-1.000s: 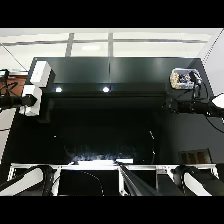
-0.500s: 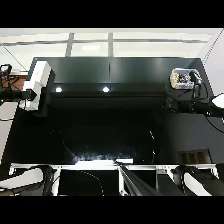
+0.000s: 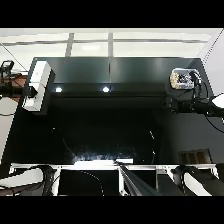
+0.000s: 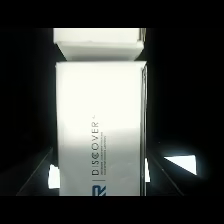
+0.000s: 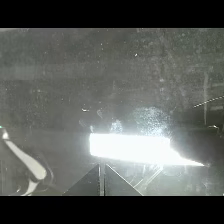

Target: Fold the box and place the chain.

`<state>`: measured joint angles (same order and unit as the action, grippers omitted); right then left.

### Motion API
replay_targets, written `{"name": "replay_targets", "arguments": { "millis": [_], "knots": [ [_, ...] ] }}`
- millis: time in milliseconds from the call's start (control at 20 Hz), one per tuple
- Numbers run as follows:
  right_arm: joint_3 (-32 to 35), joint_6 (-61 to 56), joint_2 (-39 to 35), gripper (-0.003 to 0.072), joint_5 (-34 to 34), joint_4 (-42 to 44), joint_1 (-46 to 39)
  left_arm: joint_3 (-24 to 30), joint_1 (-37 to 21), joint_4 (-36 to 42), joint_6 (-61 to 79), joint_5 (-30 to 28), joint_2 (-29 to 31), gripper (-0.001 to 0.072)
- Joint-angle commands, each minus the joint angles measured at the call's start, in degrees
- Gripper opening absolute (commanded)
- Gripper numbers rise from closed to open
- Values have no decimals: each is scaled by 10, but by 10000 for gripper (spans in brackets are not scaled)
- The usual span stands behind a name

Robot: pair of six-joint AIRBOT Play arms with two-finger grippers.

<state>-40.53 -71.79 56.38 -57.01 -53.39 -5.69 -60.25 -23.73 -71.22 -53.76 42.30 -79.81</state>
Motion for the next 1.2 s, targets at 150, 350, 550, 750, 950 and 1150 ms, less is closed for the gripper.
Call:
{"name": "replay_targets", "arguments": {
  "millis": [150,350,550,750,950,1150],
  "knots": [
    [-4,4,0,48,12,-1,0,-70,6,-33,-126,70,120,701],
    [-62,37,-2,48,-33,-15,0,-75,50,73,-126,158,190,30],
    [-144,34,-15,47,-69,-79,0,-44,177,76,-175,193,226,28],
    [-125,30,-60,47,-50,-109,0,95,316,76,-184,82,288,28],
    [-12,32,-86,48,66,-130,0,242,359,76,-202,1,344,29],
    [13,31,-86,46,92,-130,0,260,351,73,-201,-7,359,31]
  ]
}}
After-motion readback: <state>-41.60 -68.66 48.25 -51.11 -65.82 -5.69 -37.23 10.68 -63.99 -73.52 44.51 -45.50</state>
